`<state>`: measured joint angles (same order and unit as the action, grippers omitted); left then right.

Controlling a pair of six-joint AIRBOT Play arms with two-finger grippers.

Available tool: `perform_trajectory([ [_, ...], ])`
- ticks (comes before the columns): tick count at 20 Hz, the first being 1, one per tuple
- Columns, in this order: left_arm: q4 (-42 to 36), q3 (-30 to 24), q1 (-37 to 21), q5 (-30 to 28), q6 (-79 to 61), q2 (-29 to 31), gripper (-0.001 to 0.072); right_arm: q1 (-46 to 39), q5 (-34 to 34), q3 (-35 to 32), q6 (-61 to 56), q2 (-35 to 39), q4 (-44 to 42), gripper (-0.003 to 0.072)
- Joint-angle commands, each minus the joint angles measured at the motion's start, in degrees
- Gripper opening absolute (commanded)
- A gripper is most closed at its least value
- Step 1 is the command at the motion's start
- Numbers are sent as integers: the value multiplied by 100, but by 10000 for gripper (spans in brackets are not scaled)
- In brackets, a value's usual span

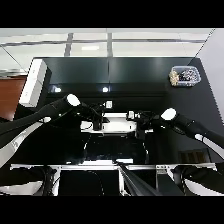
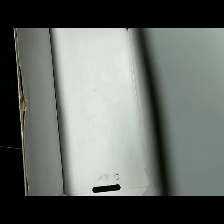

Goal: Fold the box and place the chain.

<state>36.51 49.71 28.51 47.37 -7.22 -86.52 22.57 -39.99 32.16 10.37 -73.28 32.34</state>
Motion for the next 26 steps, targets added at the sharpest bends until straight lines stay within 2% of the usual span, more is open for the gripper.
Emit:
perform_trajectory([
  [1, 4, 4, 4, 4, -2, -4, 26, 7, 15, 9, -52, -9, 52, 712],
  [14, 4, 4, 4, 4, -2, -4, 26, 9, 15, 11, -68, -9, 72, 710],
  [16, 4, 4, 4, 7, -2, -4, 27, 9, 15, 11, -68, -9, 72, 500],
  [17, 4, 4, 4, 7, -2, -4, 27, 9, 15, 11, -68, -9, 70, 478],
  [20, 7, 4, 2, 66, 17, 2, 27, 7, 17, 11, -68, -9, 66, 478],
  [21, 11, 7, 0, 72, 20, 28, 69, 7, 17, 11, -68, -9, 57, 478],
  [23, 96, 7, -26, 66, 68, 197, 368, 7, 20, 11, -68, -9, 57, 478],
  [25, 533, 31, -146, 92, 678, 527, 453, 7, 17, 11, -68, -9, 59, 477],
  [26, 984, 42, -219, 116, 1156, 767, 453, 7, 17, 11, -68, -9, 55, 476],
])
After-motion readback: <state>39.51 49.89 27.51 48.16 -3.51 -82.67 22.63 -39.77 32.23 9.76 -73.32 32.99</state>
